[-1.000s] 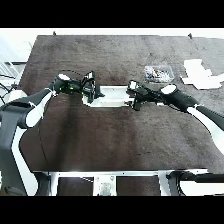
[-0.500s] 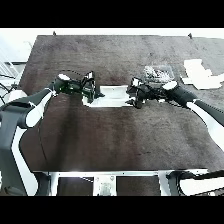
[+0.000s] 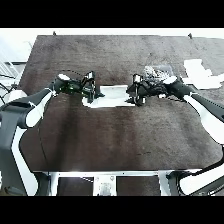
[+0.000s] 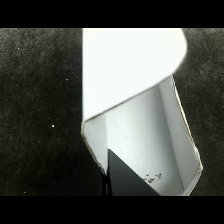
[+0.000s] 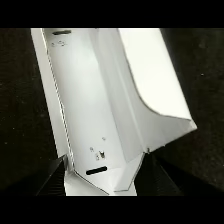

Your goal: Fold the box and place the chain.

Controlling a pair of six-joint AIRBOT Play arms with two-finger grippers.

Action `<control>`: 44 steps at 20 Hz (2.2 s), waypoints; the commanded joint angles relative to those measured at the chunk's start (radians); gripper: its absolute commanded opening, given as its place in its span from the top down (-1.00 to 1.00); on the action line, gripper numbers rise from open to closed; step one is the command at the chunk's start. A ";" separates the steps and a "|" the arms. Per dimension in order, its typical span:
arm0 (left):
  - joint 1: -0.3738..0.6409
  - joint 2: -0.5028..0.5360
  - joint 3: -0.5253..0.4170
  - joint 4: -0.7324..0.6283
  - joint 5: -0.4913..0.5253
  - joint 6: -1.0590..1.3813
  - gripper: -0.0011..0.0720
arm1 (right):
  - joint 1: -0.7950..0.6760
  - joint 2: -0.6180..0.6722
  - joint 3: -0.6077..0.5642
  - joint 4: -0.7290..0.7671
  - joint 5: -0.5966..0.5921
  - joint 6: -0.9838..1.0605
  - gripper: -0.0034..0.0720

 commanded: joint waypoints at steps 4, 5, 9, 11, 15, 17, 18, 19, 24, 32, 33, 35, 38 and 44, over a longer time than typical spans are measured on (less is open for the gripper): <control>0.001 0.000 0.000 0.000 0.000 0.000 0.92 | -0.018 -0.158 0.169 0.000 0.219 -0.005 -0.78; 0.001 0.000 0.000 0.000 0.000 0.000 0.92 | -0.018 -0.175 0.187 -0.005 0.235 -0.005 -0.79; 0.001 0.000 0.000 0.000 0.000 0.000 0.92 | -0.017 -0.216 0.217 -0.018 0.253 -0.008 -0.79; 0.001 0.000 0.000 0.000 0.000 0.000 0.92 | -0.017 -0.224 0.219 -0.017 0.253 -0.012 -0.91; 0.001 0.000 0.000 0.000 0.000 0.000 0.92 | -0.013 -0.232 0.229 -0.015 0.253 -0.012 -0.91; 0.001 0.000 0.000 0.000 0.000 0.000 0.92 | -0.006 -0.243 0.241 -0.013 0.253 -0.019 -0.91; 0.001 0.000 0.000 0.000 0.000 0.000 0.92 | 0.001 -0.251 0.249 -0.013 0.253 -0.019 -0.91; 0.001 0.000 0.000 0.000 0.000 0.000 0.92 | 0.007 -0.256 0.251 -0.013 0.253 -0.019 -0.91; 0.001 0.000 0.000 0.000 0.000 0.000 0.92 | 0.014 -0.276 0.259 -0.013 0.249 -0.019 -0.91; 0.001 0.000 0.000 0.000 0.000 0.000 0.92 | 0.014 -0.280 0.260 -0.002 0.241 -0.024 -0.87; 0.001 0.000 0.000 0.000 0.000 0.000 0.92 | 0.014 -0.280 0.260 -0.002 0.241 -0.023 -0.87; 0.001 0.000 0.000 0.000 0.000 0.000 0.92 | 0.014 -0.280 0.260 -0.002 0.241 -0.023 -0.86; 0.001 0.000 0.000 0.000 0.000 0.000 0.92 | 0.014 -0.280 0.260 -0.002 0.241 -0.023 -0.84; 0.001 0.000 0.000 0.000 0.000 0.000 0.92 | 0.014 -0.280 0.260 -0.006 0.241 -0.023 -0.84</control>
